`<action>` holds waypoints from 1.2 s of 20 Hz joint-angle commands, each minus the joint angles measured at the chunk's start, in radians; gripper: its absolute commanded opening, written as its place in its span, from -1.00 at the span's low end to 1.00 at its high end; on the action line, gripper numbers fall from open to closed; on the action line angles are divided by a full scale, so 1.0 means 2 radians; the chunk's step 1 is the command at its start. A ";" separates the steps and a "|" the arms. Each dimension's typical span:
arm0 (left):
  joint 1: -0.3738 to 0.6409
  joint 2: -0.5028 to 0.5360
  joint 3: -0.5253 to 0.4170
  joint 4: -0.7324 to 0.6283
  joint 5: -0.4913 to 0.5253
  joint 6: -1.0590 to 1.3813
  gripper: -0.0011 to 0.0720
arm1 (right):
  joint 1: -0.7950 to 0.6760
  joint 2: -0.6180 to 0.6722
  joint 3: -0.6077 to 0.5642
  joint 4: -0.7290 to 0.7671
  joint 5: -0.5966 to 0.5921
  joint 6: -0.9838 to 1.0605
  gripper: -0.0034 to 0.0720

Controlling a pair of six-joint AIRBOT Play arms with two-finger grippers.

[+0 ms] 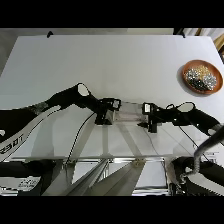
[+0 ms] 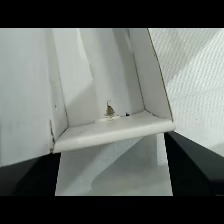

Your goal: Fold the box and place the chain.

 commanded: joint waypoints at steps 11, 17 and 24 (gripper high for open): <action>-0.022 -0.003 -0.002 -0.026 0.032 -0.059 1.00 | 0.000 0.000 0.000 0.000 -0.001 0.000 0.15; -0.027 -0.010 -0.002 -0.023 0.032 -0.060 0.59 | 0.000 0.000 0.000 0.000 -0.001 0.000 0.15; -0.027 -0.010 -0.002 -0.019 0.031 -0.059 0.33 | 0.000 0.000 0.000 0.000 -0.001 0.000 0.15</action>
